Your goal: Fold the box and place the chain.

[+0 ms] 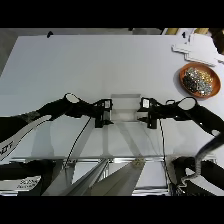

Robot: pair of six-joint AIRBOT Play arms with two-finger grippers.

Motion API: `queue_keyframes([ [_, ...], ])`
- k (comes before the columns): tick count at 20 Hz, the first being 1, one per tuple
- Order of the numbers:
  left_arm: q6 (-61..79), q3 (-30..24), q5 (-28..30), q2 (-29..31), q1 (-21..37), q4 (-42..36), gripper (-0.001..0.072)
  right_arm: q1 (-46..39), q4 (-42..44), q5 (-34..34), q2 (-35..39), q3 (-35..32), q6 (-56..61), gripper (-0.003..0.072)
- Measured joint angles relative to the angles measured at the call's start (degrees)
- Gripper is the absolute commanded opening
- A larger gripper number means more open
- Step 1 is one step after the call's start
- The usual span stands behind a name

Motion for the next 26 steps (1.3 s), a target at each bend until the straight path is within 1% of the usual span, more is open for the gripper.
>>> queue_keyframes([
  [1,0.0,0.0,0.0,0.0,0.0,0.0,0.0009,-0.9,-1.9,0.1,2.1,0.0,3.4,0.0389],
  [2,0.0,0.0,0.0,0.0,0.0,0.0,0.0009,-1.9,-3.4,0.2,4.2,-0.1,6.4,0.0315],
  [4,0.0,0.0,0.0,0.0,0.0,0.0,0.0009,-3.8,-5.6,0.3,8.7,-0.1,13.2,0.0111],
  [5,0.0,0.0,0.0,0.0,0.0,0.0,0.0009,-4.6,-6.2,0.5,11.0,-0.1,17.3,0.005],
  [7,0.0,0.0,0.0,0.0,0.0,0.0,0.0009,-5.5,-7.0,1.1,15.0,-0.2,24.9,0.0023],
  [9,0.0,0.0,0.0,0.0,0.0,0.0,0.0009,-6.2,-7.6,1.8,18.0,-0.2,31.6,0.0022],
  [12,0.0,0.0,0.0,0.0,0.0,0.0,0.0009,-9.3,-8.0,2.1,19.8,-0.2,40.1,0.0022],
  [15,0.0,0.0,0.0,0.0,0.0,0.0,0.0009,-15.0,-8.3,0.5,20.1,-0.2,48.1,0.0022],
  [17,0.0,0.0,0.0,0.0,0.0,0.0,0.0009,-18.4,-9.7,-0.4,19.7,-0.2,54.7,0.0022],
  [20,0.0,0.0,0.0,0.0,0.0,0.0,0.0009,-21.1,-15.1,-0.3,18.1,-0.2,64.4,0.0022],
  [23,0.0,0.0,0.0,0.0,0.0,0.0,0.0009,-22.0,-19.7,1.2,15.0,-0.2,71.1,0.0022],
  [26,0.0,0.0,0.0,0.0,0.0,0.0,0.0009,-20.3,-20.0,2.3,10.5,-0.2,74.7,0.0022],
])
